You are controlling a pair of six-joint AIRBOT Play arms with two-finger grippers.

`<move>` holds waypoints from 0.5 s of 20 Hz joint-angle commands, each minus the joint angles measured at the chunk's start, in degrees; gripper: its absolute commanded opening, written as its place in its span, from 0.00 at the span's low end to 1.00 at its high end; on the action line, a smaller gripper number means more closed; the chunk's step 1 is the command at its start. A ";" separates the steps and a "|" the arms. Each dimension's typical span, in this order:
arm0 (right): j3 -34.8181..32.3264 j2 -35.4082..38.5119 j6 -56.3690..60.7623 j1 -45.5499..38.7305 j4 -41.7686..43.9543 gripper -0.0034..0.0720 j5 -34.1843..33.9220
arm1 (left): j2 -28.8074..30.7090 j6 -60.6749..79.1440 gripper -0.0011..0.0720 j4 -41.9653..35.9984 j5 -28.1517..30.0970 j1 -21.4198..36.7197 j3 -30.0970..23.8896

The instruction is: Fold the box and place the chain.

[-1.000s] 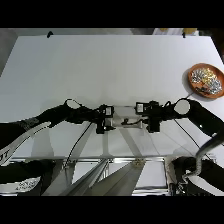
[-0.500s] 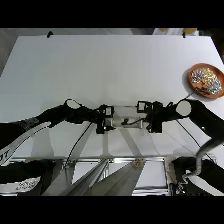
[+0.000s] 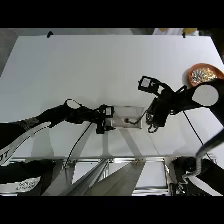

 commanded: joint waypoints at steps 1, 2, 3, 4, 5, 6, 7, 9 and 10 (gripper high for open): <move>6.19 0.07 7.74 5.75 3.87 0.07 -0.96 | 0.04 0.00 0.20 0.00 0.00 -0.02 0.02; 6.95 -0.11 8.52 7.08 4.57 0.07 -2.60 | 0.04 0.02 0.20 0.00 0.02 -0.02 0.02; 7.65 -0.42 9.42 8.24 5.03 0.07 -4.26 | 0.04 0.02 0.20 0.00 0.00 -0.02 0.02; 8.26 -0.92 9.90 9.09 6.03 0.07 -5.70 | 0.04 0.00 0.20 0.00 0.02 -0.02 0.02; 8.70 -1.44 10.34 9.66 7.58 0.07 -6.93 | 0.04 0.02 0.20 0.00 0.00 -0.02 0.04; 8.92 -1.99 10.29 10.21 9.29 0.07 -7.96 | 0.04 0.02 0.20 0.00 0.02 -0.02 0.04; 8.92 -2.54 10.29 10.56 10.08 0.07 -8.31 | 0.04 0.02 0.20 -0.02 0.00 -0.02 0.02; 8.90 -4.48 10.32 10.58 9.79 0.07 -6.95 | 0.04 0.00 0.20 0.00 0.00 -0.02 0.02; 8.87 -5.75 10.32 10.58 9.40 0.07 -5.95 | 0.04 0.02 0.20 0.00 0.02 -0.02 0.02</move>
